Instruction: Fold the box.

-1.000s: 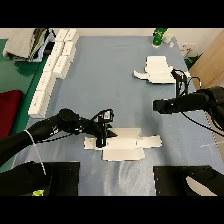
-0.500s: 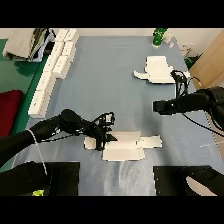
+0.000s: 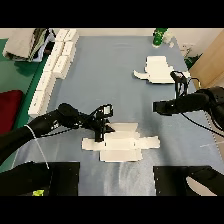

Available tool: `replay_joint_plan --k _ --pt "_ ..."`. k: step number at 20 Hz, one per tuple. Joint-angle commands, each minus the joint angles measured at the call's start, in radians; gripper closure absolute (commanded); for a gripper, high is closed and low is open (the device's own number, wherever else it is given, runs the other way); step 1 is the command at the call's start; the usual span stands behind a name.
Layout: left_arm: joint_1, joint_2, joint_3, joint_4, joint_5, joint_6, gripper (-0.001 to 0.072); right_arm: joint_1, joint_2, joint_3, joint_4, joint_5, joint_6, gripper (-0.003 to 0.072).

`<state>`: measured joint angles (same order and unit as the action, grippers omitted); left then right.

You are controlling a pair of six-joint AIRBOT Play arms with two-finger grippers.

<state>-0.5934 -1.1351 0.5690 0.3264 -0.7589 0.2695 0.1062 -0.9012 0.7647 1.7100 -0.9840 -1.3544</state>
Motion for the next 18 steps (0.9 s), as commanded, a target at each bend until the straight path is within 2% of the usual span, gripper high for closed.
replay_joint_plan --k 1,5,10,18 --pt "0.013 -0.003 0.005 -0.011 -0.015 -0.001 0.0694 0.001 0.001 0.0 0.0 0.0 0.0 0.0684" --pt "0.013 -0.013 0.005 -0.011 -0.063 -0.006 0.0694 0.001 0.001 0.0 0.0 -0.001 0.0 0.0684" --pt "0.013 -0.013 -0.005 -0.011 -0.026 -0.034 0.0694 0.001 0.001 0.0 0.0 0.0 0.0 0.0684" --pt "0.013 -0.013 -0.031 -0.011 -0.066 -0.036 0.0694 0.001 0.001 0.0 0.0 0.0 0.0 0.0684"
